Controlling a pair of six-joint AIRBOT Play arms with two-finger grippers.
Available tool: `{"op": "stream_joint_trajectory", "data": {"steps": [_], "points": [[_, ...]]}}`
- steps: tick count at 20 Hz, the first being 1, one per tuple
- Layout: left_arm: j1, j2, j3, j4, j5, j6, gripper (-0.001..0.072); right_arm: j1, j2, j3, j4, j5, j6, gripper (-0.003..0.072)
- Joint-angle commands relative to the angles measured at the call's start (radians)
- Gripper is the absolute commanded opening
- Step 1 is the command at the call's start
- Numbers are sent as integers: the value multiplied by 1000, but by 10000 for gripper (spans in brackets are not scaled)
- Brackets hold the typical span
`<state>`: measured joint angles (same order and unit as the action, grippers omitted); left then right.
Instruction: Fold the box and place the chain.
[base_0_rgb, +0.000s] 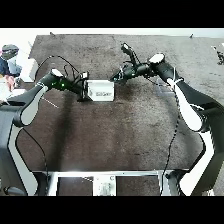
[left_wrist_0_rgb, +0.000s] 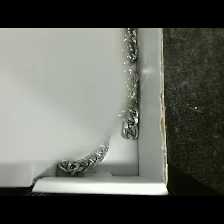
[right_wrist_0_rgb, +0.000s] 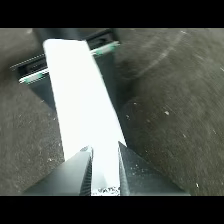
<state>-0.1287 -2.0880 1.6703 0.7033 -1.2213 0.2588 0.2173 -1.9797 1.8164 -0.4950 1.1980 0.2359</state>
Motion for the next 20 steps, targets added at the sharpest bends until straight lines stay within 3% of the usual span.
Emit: {"op": "stream_joint_trajectory", "data": {"steps": [1, 3, 4, 14, 15, 20], "points": [[0, 0, 0, 0, 1, 0, 344, 35, -8, 1, -27, 55, -126, 172], [0, 0, 0, 0, 0, 0, 344, 58, -8, 1, -55, 55, -170, 190], [0, 0, 0, 0, 0, 0, 344, 69, -8, 1, -63, 55, -183, 300], [0, 0, 0, 0, 0, 0, 344, 102, -8, 1, -81, 10, -192, 299], [0, 0, 0, 0, 0, 0, 344, 113, -8, 1, -103, 7, -192, 368], [0, 0, 0, 0, 0, 0, 344, 153, -9, -3, -205, -63, -187, 365]]}}
